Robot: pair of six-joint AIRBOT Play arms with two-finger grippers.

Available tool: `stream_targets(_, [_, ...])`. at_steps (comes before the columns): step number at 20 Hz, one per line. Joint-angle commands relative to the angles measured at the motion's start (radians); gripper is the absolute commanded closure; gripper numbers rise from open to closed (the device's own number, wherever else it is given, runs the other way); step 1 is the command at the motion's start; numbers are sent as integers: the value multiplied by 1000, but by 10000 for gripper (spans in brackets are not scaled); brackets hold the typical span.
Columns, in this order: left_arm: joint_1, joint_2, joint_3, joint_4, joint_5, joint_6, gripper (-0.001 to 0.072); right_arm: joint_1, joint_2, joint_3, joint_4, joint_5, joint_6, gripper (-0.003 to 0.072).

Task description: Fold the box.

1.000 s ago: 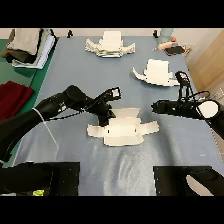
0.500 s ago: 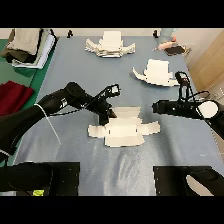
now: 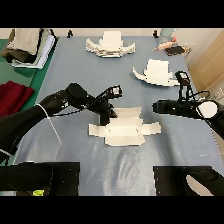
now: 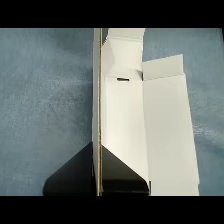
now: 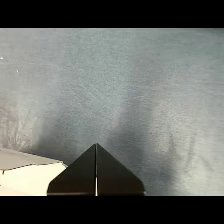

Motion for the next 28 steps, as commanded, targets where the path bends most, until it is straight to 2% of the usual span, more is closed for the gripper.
stream_targets(1, [-31, 0, 1, -2, 35, 29, 695, 0, 0, 0, -5, -1, 0, 684])
stream_targets(10, [-40, 16, -4, -10, -13, 6, 695, 0, 0, 0, -16, -2, 0, 685])
stream_targets(16, [-45, 59, -77, -46, 16, 14, 696, 0, 0, 0, -16, -2, 0, 684])
stream_targets(19, [-82, 75, -119, -61, 69, 42, 696, 0, 0, 0, -16, -2, 0, 684])
stream_targets(28, [-108, 87, -143, -57, 83, 31, 695, 0, 0, 0, -17, -1, 0, 684])
